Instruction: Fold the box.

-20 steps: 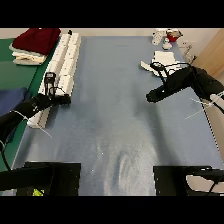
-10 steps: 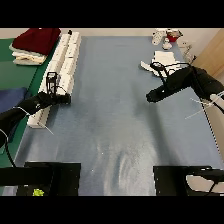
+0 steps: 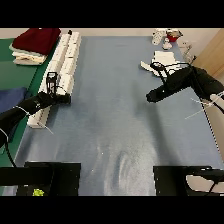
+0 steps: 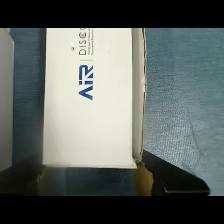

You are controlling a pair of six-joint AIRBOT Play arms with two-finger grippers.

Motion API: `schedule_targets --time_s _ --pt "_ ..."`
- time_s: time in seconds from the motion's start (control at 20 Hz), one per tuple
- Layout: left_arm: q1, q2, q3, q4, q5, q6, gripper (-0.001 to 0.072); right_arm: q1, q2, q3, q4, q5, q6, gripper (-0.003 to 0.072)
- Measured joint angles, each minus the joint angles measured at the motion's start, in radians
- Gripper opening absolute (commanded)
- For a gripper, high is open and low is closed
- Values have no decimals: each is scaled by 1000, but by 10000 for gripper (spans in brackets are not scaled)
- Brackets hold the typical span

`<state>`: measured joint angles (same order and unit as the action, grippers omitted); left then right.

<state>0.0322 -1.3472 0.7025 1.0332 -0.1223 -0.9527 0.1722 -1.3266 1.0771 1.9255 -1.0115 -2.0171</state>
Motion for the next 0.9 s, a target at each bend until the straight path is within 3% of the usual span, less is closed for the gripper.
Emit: schedule_targets --time_s 0.4,0.75,0.8,0.85,0.9 --pt "0 53 1 0 -33 -5 704 0 0 0 0 0 0 8" --pt "0 259 4 15 -106 -4 703 0 0 0 0 0 0 7" --pt "0 291 5 19 -129 -3 587 0 0 0 0 0 0 7" --pt "-2 326 6 19 -154 -4 274 0 0 0 0 0 0 7" --pt "-1 359 7 16 -187 -6 13 0 0 0 0 0 0 7"
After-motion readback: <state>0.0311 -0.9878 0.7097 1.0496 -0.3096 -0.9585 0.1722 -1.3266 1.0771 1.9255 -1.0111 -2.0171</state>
